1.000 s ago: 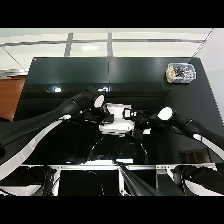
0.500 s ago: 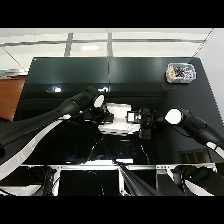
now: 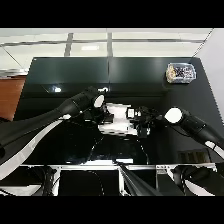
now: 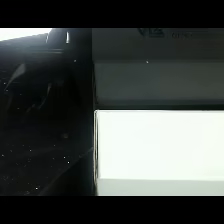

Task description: Fold the box and place the chain.

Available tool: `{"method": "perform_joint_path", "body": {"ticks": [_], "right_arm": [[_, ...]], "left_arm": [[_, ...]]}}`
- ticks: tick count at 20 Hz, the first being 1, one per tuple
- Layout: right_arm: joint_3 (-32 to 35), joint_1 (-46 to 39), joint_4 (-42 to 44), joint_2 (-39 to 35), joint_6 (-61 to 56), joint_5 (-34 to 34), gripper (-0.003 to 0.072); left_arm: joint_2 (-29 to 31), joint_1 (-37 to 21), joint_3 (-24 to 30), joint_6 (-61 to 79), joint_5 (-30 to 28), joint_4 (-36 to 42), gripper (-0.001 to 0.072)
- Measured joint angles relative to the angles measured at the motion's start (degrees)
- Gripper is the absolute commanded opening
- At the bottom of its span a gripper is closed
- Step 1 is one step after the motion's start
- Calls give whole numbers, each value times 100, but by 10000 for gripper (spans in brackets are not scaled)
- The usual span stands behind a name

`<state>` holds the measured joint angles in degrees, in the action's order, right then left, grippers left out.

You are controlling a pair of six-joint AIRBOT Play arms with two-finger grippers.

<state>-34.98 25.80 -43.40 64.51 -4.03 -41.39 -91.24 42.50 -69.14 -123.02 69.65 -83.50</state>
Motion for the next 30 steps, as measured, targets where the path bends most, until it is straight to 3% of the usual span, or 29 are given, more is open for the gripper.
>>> {"method": "perform_joint_path", "body": {"ticks": [6,8,9,11,12,13,15,20,26,30], "right_arm": [[9,-2,732,289,15,7,236],[9,0,999,374,15,20,521],[9,0,1113,404,15,46,522],[11,0,1266,450,17,94,236],[11,0,1329,461,11,109,345],[11,0,1364,470,-13,114,349],[11,0,1405,485,-116,127,28],[-177,-396,737,238,-1532,-332,15],[-514,-2638,-789,-435,-4990,-1971,16],[136,-3569,-310,-267,-5805,-2369,16]], "left_arm": [[0,0,0,-17,-11,15,27],[0,0,0,-15,-20,24,26],[0,0,0,-17,-28,28,26],[0,0,0,-17,-15,26,26],[0,0,0,-13,-33,46,26],[0,0,0,-11,-28,66,26],[0,0,0,-2,-20,50,26],[0,0,0,0,-26,59,26],[0,0,0,2,-9,59,26],[0,0,0,2,-7,55,26]]}}
